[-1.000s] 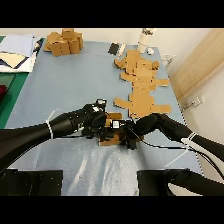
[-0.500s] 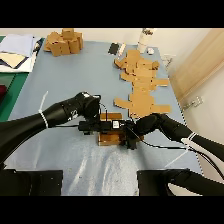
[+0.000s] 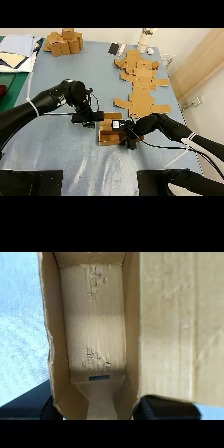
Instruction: Fold the box.
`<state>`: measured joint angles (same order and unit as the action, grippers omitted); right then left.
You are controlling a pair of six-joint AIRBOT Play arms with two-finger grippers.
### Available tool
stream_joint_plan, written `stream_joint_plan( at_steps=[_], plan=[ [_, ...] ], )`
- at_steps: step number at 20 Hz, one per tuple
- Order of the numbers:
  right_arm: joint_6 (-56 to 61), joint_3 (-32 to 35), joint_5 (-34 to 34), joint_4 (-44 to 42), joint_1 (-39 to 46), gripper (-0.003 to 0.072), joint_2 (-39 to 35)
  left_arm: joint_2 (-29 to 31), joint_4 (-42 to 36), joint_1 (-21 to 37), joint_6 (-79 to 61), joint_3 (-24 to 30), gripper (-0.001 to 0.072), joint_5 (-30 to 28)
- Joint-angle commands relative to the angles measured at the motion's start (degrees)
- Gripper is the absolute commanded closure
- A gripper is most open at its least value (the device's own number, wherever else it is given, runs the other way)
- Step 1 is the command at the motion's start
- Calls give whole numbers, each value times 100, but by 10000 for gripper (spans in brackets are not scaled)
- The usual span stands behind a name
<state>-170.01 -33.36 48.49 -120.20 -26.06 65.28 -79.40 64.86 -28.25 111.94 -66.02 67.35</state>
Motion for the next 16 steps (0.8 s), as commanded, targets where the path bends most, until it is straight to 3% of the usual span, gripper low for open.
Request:
stream_joint_plan(
  at_steps=[1,4,6,11,14,16],
  plan=[
    [2,0,2,0,0,187,2,210,-588,227,-2487,48,698,114],
    [2,0,2,0,0,186,2,675,-1698,247,-5477,501,697,-50],
    [2,0,0,0,0,186,2,940,-2387,358,-6677,894,696,-170],
    [2,0,0,0,0,186,2,1126,-2658,920,-8839,1526,696,780],
    [2,0,2,0,0,186,2,1128,-3327,1410,-10869,2256,695,-11],
    [2,0,7,-7,-4,187,2,1130,-3547,1443,-12028,2656,693,-1145]
  ],
)
